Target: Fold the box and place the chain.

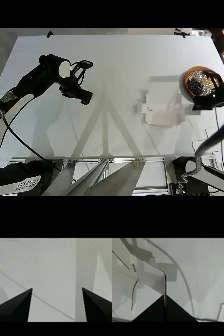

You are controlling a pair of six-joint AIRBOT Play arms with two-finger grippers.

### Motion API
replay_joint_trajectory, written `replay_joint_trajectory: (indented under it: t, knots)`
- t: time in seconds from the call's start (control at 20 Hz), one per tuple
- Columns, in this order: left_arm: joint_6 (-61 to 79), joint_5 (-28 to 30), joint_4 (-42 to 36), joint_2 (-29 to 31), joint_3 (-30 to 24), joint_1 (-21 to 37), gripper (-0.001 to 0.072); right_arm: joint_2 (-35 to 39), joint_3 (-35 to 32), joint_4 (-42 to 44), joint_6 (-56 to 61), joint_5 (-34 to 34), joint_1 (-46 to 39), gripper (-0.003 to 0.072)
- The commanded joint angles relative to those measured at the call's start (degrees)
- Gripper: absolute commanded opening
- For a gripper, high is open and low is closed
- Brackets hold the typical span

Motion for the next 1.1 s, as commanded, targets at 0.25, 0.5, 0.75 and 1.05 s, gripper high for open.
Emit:
replay_joint_trajectory:
  t: [0.25, 0.5, 0.75, 1.05]
  knots:
    - [0.0, 2.0, -0.4, 0.0, 0.0, 0.0, 0.0685, 4.6, -8.6, 14.0, 0.0, -12.9, 21.7, 0.001]
    - [9.4, 0.1, 0.3, 0.1, 0.0, 0.2, 0.0686, 4.6, -12.6, 19.7, 1.1, -23.5, 33.4, 0.001]
    - [23.1, -4.2, -7.9, 4.9, -0.1, 6.9, 0.0686, 4.5, -12.6, 19.6, 4.7, -32.0, 42.3, 0.001]
    - [46.9, -14.2, -40.3, 7.8, -2.6, 25.0, 0.0686, 4.5, -12.6, 18.9, 5.6, -32.7, 43.5, 0.0011]
